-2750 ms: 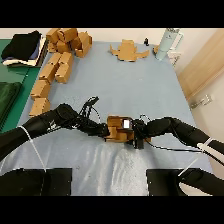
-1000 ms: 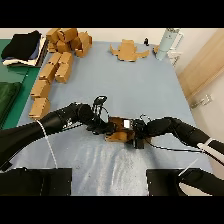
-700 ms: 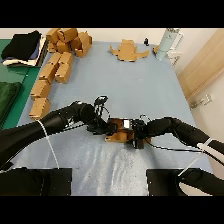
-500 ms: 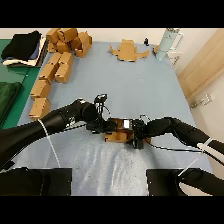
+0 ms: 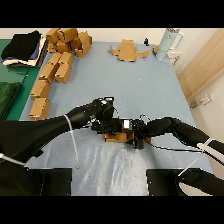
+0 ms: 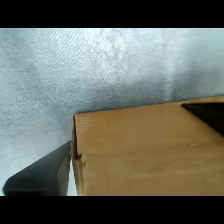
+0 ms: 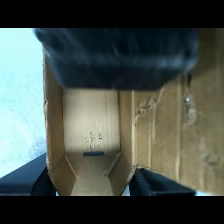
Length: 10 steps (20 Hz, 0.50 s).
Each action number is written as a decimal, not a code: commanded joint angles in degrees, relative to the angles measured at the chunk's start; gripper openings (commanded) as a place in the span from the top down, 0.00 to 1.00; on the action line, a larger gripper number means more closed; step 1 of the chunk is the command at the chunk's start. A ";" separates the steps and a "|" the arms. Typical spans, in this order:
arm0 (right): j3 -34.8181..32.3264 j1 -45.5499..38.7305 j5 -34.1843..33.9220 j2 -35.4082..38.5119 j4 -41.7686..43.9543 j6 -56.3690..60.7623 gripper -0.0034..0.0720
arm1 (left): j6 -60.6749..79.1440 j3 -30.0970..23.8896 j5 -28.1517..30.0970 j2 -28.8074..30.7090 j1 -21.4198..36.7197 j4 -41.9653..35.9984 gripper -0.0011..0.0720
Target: Fold the box.
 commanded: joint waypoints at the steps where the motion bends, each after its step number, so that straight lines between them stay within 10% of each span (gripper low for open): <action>1: -0.04 0.02 0.00 -0.02 -0.02 0.00 0.19 | -3.43 2.01 -2.40 -2.99 -0.52 1.42 0.46; 3: -0.04 0.02 0.02 -0.02 -0.02 0.02 0.19 | -3.43 2.01 -2.45 -2.99 -0.50 1.46 0.46; 5: -0.04 0.02 0.02 -0.02 -0.02 0.02 0.19 | -3.41 2.01 -2.43 -2.99 -0.50 1.44 0.84; 10: -0.04 0.02 0.02 -0.02 -0.02 0.02 0.19 | -3.41 2.01 -2.40 -3.17 -0.52 1.33 0.97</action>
